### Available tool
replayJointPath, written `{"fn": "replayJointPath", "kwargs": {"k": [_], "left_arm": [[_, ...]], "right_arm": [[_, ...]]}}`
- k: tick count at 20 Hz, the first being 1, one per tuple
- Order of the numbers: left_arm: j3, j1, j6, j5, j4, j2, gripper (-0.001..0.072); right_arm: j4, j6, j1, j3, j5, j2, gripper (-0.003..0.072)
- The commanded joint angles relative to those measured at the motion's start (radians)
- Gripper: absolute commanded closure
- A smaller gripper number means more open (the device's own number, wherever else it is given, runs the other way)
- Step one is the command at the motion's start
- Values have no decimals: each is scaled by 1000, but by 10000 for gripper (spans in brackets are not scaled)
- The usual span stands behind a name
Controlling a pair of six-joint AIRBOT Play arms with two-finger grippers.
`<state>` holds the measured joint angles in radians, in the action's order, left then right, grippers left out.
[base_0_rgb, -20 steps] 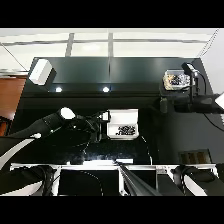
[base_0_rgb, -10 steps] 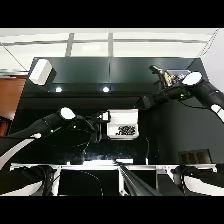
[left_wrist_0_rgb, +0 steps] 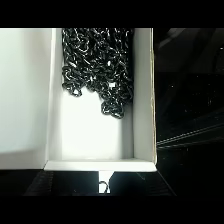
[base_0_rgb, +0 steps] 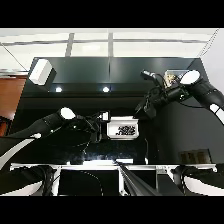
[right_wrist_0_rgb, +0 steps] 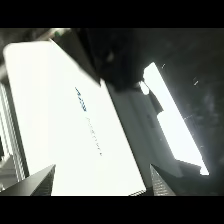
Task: Fold the box and place the chain.
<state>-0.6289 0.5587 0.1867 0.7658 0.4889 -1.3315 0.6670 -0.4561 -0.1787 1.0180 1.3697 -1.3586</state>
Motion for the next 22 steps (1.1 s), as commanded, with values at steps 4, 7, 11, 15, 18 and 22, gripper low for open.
{"fn": "replayJointPath", "kwargs": {"k": [4, 7, 11, 15, 18, 22], "left_arm": [[-1, 0, 0, 0, 0, -1, 437], [-1, 0, 0, 0, 0, -1, 437], [-1, 0, 0, 0, 0, -1, 437], [-1, 0, 0, 0, 0, -1, 437], [-1, 0, 0, 0, 0, -1, 437], [-1, 0, 0, 0, 0, -1, 437]], "right_arm": [[41, 19, -39, -107, -83, 90, 13], [27, 63, -40, -235, -193, 202, 13], [-22, 132, -46, -320, -262, 259, 13], [11, 156, -97, -320, -255, 259, 13], [79, 156, -139, -320, -280, 259, 13], [93, 162, -148, -320, -328, 259, 13]]}}
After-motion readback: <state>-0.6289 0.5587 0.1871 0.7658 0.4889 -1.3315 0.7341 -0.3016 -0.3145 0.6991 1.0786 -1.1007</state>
